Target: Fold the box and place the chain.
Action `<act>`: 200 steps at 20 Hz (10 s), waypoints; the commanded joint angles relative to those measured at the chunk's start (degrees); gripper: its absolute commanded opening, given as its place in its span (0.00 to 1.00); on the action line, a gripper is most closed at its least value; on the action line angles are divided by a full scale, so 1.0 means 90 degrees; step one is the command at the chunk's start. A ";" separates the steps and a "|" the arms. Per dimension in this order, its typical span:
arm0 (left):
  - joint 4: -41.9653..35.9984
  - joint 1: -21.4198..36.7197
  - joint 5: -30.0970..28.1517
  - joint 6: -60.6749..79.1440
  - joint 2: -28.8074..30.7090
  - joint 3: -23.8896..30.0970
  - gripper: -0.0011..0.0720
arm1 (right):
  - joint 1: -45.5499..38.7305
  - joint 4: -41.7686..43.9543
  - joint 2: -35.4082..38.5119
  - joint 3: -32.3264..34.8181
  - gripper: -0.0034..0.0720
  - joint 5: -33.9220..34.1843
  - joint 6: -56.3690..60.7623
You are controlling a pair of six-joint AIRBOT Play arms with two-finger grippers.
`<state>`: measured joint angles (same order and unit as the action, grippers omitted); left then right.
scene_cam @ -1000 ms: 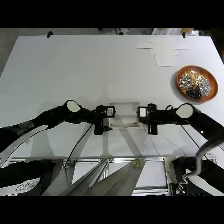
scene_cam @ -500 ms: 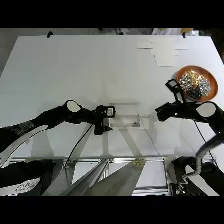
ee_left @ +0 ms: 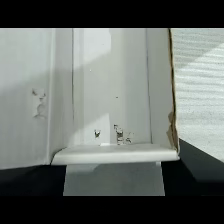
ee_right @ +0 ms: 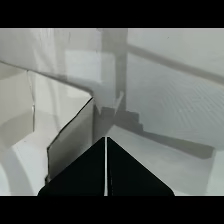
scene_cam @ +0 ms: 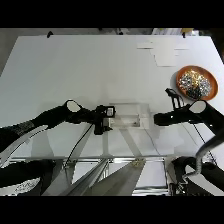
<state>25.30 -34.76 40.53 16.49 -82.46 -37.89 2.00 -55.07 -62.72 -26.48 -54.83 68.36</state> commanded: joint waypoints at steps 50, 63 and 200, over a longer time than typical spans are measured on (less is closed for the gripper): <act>0.0002 0.0005 0.0000 0.0000 0.0005 0.0002 0.30 | 0.4483 -0.4131 -0.1593 -0.2358 0.47 -0.0529 0.6926; 0.0002 0.0005 0.0000 0.0002 0.0005 0.0002 0.30 | 0.4486 -0.3990 -0.1605 -0.2358 0.35 -0.0277 0.6851; 0.0002 0.0005 0.0002 0.0000 0.0005 0.0002 0.30 | 0.3543 -0.0012 0.0384 -0.1877 0.07 -0.0015 -0.0661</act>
<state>25.30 -34.76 40.56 16.51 -82.46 -37.89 32.25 -56.60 -55.24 -44.40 -56.01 65.17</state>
